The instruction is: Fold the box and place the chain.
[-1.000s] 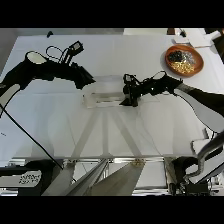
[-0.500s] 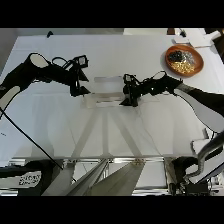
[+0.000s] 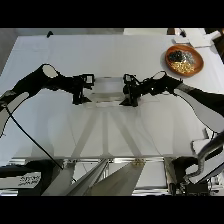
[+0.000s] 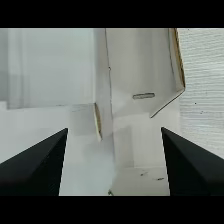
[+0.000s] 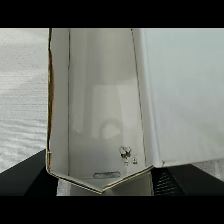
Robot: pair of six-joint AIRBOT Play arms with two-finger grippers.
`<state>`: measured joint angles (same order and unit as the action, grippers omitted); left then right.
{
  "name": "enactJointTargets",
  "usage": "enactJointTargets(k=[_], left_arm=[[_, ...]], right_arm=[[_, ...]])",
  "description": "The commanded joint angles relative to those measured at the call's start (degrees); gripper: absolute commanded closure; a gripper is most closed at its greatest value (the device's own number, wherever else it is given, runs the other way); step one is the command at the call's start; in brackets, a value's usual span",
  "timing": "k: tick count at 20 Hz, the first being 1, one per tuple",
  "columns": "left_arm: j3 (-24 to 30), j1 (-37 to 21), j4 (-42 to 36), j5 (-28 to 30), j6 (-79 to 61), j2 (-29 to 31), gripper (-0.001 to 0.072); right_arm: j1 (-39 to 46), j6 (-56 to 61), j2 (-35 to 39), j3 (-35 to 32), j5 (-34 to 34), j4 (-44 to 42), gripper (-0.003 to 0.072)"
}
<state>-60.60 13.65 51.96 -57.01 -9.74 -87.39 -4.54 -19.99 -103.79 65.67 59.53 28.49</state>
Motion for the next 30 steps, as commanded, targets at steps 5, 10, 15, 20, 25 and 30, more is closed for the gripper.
enactJointTargets(k=[5, 10, 15, 20, 25, 30], left_arm=[[0.4, 1.1, 0.2, -2.6, -0.7, -2.6, 0.0080], [0.4, 1.1, 0.2, -4.1, -0.8, -2.7, 0.0219], [0.4, 1.1, 0.2, -3.2, -1.1, -2.7, 0.0222], [0.4, 1.1, 0.2, -1.2, -4.5, -2.9, 0.0315], [0.4, 1.1, -0.3, -1.3, -5.8, -3.6, 0.0443], [0.4, 1.1, -0.5, -0.4, -5.9, -3.6, 0.0479]], right_arm=[[0.0, 0.0, 0.0, 0.0, 0.0, 0.0, 0.0166], [0.0, 0.0, 0.0, 0.0, 0.0, 0.0, 0.0166], [0.0, 0.0, 0.0, 0.0, 0.0, 0.0, 0.0166], [0.0, 0.0, 0.0, 0.0, 0.0, 0.0, 0.0166], [0.0, 0.0, 0.0, 0.0, 0.0, 0.0, 0.0166], [0.0, 0.0, 0.0, 0.0, 0.0, 0.0, 0.0166]])
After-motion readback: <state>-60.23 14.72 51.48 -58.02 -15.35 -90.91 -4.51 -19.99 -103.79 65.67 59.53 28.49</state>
